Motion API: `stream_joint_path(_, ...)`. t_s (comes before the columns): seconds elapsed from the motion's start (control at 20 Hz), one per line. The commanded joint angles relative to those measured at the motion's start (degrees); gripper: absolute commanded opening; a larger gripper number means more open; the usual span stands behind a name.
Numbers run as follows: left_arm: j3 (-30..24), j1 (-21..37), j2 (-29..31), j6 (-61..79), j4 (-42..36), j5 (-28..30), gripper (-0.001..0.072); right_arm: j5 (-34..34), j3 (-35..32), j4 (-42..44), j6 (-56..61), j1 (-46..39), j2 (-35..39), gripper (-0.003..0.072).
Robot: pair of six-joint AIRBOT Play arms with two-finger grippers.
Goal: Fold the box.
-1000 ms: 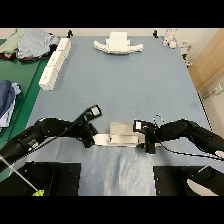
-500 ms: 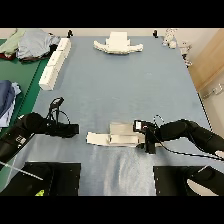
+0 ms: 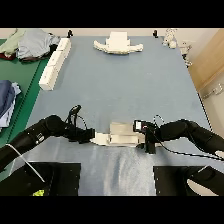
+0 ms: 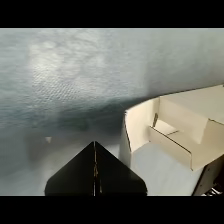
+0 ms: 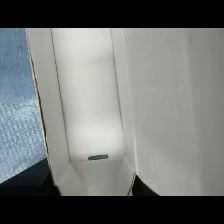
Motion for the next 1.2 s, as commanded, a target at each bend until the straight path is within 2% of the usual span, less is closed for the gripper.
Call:
stream_joint_path(0.0, 0.0, -3.8, -1.8, 0.2, -3.2, 3.8, 0.0013, 0.0, 0.0, 0.0, 0.0, 0.0, 0.0, 0.0462)
stream_joint_path(0.25, 0.6, -4.1, -1.7, 5.2, -10.8, 3.2, 0.0013, 0.0, 0.0, 0.0, 0.0, 0.0, 0.0, 0.0462)
stream_joint_path(0.5, 4.6, -2.1, 0.3, 5.2, -9.7, -1.0, 0.0017, 0.0, 0.0, 0.0, 0.0, 0.0, 0.0, 0.0462)
stream_joint_path(0.55, 5.4, -1.4, 0.5, 5.2, -9.5, -2.3, 0.0106, 0.0, 0.0, 0.0, 0.0, 0.0, 0.0, 0.0462)
stream_joint_path(0.6, 5.9, -0.9, 0.5, 5.1, -9.6, -3.3, 0.0366, 0.0, 0.0, 0.0, 0.0, 0.0, 0.0, 0.0463)
stream_joint_path(0.65, 6.2, -0.5, 0.5, 5.1, -9.6, -4.0, 0.041, 0.0, 0.0, 0.0, 0.0, 0.0, 0.0, 0.0462)
stream_joint_path(0.9, 6.3, -0.5, 0.5, 4.6, -10.4, -5.7, 0.0402, 0.0, 0.0, 0.0, 0.0, 0.0, 0.0, 0.0462)
stream_joint_path(1.15, 6.2, -0.7, -0.8, 5.1, -14.0, -3.5, 0.0403, 0.0, 0.0, 0.0, 0.0, 0.0, 0.0, 0.0462)
